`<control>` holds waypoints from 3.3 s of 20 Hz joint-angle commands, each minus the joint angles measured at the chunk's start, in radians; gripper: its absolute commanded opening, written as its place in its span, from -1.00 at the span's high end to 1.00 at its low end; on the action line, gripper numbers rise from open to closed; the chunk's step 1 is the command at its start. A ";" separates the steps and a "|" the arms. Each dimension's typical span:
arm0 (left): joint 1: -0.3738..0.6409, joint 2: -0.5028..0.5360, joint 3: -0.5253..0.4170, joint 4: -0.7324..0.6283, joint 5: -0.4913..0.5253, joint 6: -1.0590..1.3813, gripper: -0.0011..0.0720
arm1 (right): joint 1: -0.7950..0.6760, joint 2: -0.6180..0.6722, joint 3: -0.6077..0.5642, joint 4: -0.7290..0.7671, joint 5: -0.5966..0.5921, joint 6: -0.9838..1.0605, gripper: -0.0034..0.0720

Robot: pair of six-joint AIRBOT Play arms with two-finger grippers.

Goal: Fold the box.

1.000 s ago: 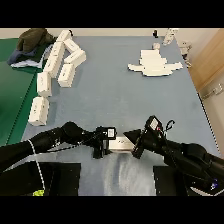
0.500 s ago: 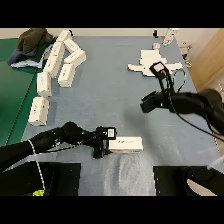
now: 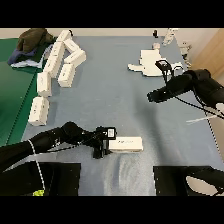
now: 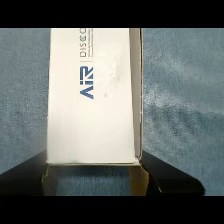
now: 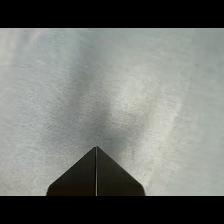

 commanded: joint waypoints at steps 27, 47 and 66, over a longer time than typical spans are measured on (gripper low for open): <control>0.774 0.196 0.055 0.645 0.121 -1.145 -0.42 | -0.012 -0.042 0.010 0.003 -0.022 0.043 0.90; 0.842 -0.457 0.652 0.645 0.138 -1.111 -0.42 | -0.012 -0.042 0.010 0.003 -0.022 0.043 0.90; 0.842 -0.500 0.703 0.643 0.164 -1.096 -0.42 | -0.012 -0.042 0.010 0.003 -0.022 0.043 0.90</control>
